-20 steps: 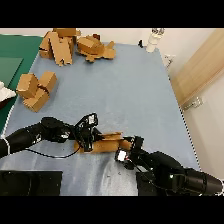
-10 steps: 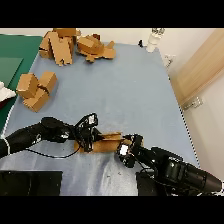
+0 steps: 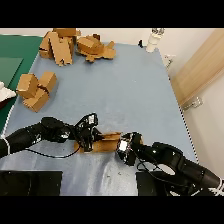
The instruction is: Fold the box.
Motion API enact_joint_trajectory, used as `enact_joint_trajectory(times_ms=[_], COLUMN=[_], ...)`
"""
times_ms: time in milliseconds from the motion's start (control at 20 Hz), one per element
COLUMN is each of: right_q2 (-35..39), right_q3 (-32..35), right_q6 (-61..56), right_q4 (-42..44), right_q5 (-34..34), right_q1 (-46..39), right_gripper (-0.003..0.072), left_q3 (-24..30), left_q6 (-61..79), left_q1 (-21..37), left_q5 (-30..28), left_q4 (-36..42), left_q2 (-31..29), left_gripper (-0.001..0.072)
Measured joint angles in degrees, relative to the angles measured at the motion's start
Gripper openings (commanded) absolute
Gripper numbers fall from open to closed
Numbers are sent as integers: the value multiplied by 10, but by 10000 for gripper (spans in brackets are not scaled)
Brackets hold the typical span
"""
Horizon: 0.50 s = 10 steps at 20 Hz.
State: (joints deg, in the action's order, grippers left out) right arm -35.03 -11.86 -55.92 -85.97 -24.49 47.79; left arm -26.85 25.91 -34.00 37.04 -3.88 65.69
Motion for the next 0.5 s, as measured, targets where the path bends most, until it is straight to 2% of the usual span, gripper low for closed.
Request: enact_joint_trajectory(times_ms=[250,500], right_q2=[-75,-139], right_q3=[-44,-93], right_q6=[194,389], right_q4=[161,315], right_q5=[-48,-145], right_q1=[-64,-153], right_gripper=[720,720], left_q3=[0,0], left_q6=[0,0], left_q1=[0,0], left_q5=[0,0], left_q4=[0,0], left_q2=[0,0], left_gripper=[15,15])
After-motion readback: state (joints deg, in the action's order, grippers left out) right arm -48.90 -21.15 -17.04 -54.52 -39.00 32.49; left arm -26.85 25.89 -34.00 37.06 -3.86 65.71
